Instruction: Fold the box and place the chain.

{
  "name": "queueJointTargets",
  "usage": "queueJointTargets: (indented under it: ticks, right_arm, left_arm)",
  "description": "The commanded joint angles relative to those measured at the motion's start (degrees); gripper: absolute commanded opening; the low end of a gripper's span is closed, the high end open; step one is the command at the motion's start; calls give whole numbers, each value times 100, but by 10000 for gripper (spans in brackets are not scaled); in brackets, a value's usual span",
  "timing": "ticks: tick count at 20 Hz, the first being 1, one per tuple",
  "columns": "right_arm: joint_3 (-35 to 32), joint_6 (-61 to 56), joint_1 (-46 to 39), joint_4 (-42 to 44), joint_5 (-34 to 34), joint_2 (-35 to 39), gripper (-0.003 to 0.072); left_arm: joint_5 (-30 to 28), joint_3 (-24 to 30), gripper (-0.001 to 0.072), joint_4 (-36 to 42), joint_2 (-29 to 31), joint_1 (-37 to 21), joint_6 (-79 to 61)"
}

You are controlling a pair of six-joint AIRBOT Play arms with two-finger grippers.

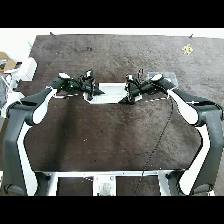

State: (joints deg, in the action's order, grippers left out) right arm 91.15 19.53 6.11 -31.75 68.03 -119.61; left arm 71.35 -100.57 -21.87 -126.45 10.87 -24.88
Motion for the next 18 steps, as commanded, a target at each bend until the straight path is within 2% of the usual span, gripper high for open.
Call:
queueJointTargets:
  ticks: [1,13,16,17,18]
  right_arm:
    - [-2,-2,-2,2,-4,-4,590]
    - [-2,-2,-2,2,-4,-4,590]
    - [-2,-2,-2,2,-4,-4,590]
    - [-2,-2,-2,2,-4,-4,590]
    - [-2,-2,-2,2,-4,-4,590]
  left_arm:
    - [0,2,10,0,-4,-4,0]
    - [26,2,11,0,-4,-4,0]
    - [203,-26,13,13,33,-4,92]
    - [225,-26,161,24,68,-15,109]
    - [232,-24,264,92,103,-35,190]
